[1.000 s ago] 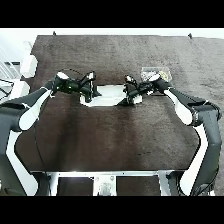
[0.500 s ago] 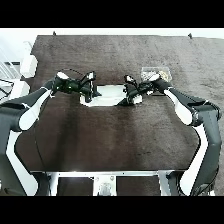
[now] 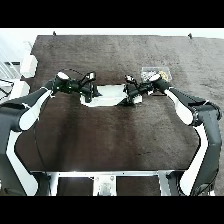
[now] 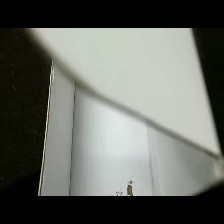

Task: Fold the box and place the chain.

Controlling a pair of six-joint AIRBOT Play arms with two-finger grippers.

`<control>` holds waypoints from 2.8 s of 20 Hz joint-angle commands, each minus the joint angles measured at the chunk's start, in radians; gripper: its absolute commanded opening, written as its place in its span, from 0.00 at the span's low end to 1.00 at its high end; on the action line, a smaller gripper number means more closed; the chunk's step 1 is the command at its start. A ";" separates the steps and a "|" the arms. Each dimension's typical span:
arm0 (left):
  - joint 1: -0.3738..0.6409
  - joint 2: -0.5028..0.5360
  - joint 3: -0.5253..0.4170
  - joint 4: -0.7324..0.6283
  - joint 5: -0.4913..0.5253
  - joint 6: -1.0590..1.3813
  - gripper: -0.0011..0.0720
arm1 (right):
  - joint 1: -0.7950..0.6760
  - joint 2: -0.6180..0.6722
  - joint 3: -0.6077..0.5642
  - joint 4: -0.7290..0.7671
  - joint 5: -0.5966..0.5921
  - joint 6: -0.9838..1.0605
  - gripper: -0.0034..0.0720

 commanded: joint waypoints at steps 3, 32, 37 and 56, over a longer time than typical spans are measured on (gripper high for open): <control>0.000 0.000 0.001 0.000 0.000 0.000 0.04 | -0.002 0.000 0.001 -0.009 -0.001 0.002 0.82; 0.000 0.000 0.001 0.000 0.001 0.000 0.04 | -0.007 -0.001 0.000 -0.023 -0.015 -0.002 0.43; 0.000 0.000 0.001 0.000 0.001 0.000 0.04 | -0.007 -0.001 0.000 -0.023 -0.015 -0.002 0.43; 0.040 0.073 0.003 0.058 -0.083 -0.020 0.44 | -0.007 -0.001 0.000 -0.023 -0.015 -0.002 0.43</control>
